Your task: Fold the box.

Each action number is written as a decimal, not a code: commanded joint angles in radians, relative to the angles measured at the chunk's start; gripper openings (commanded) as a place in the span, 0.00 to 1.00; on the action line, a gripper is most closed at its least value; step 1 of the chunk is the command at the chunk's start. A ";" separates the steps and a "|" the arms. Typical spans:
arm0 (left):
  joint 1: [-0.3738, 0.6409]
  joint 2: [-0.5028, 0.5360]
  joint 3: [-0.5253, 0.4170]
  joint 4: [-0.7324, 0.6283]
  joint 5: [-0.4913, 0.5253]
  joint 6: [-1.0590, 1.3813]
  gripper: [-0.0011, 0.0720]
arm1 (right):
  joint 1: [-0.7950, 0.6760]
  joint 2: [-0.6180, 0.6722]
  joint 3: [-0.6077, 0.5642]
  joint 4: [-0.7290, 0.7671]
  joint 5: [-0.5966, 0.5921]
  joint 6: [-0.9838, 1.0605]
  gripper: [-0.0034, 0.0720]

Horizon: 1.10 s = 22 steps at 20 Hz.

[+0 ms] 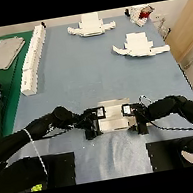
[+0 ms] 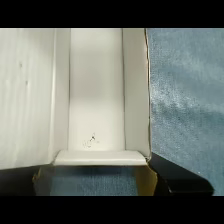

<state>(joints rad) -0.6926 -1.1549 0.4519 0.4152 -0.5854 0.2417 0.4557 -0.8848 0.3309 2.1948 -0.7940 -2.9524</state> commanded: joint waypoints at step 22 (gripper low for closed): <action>0.000 -0.006 0.007 0.026 -0.008 -0.029 0.65 | 0.001 0.001 0.000 0.000 0.000 0.000 0.82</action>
